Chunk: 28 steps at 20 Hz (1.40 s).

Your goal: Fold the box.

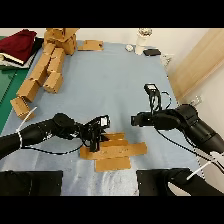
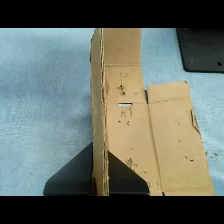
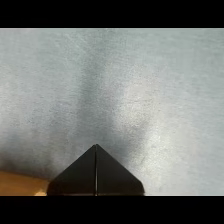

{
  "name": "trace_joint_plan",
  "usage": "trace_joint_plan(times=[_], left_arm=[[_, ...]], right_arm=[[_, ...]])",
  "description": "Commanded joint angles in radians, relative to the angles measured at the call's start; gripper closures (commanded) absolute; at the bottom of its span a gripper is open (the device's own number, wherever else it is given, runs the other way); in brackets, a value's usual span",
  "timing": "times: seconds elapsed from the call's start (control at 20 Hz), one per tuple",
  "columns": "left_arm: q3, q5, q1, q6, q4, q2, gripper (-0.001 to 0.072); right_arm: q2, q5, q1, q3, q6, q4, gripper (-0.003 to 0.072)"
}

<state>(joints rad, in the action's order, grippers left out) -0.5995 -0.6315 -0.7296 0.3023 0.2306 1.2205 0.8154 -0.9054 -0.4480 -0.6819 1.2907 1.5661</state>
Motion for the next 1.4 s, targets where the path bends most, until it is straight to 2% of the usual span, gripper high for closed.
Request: trace_joint_plan(times=[0.0,0.7,0.8,1.35], left_arm=[[0.004,-0.037,0.0,-0.005,0.018,0.0,0.0697],[-0.004,-0.071,0.023,-0.023,0.073,-0.033,0.0698],[-0.004,-0.105,0.039,-0.034,0.077,-0.031,0.0697],[-0.004,-0.101,0.039,-0.035,0.084,0.008,0.0697]], right_arm=[[0.0,0.011,-0.001,0.001,0.0,0.001,0.0684],[0.002,0.008,-0.001,0.001,0.0,0.0,0.0684],[0.002,0.008,-0.001,0.001,0.0,-0.001,0.0684],[0.002,0.011,-0.001,0.001,0.0,-0.008,0.0684]])
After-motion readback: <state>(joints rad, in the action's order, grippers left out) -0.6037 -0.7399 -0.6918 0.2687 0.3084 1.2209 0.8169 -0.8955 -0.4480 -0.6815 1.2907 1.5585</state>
